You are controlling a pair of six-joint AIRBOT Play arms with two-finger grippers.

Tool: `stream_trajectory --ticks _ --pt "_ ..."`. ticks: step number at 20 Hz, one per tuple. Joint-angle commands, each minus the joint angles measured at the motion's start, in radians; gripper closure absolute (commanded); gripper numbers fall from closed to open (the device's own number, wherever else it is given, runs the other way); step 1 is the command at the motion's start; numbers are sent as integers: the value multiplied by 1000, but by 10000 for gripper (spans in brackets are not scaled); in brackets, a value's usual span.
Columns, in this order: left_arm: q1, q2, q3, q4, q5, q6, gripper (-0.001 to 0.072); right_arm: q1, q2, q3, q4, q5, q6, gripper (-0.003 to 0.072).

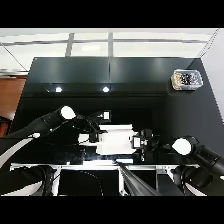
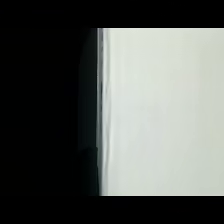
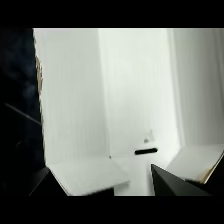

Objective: Fold the box and place the chain.

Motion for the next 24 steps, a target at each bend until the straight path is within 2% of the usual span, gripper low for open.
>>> stream_trajectory --ticks 1,4,9,24 --pt "-1 0 0 0 -28 0 682 40 -16 2 53 -88 -14 1" --pt "-1 0 0 0 -29 0 682 39 -16 42 35 -18 -14 1" --pt "-1 0 0 0 -29 0 681 -10 -16 57 23 -51 -10 1" --pt "-1 0 0 0 -37 0 682 -12 -16 86 18 -96 77 1"
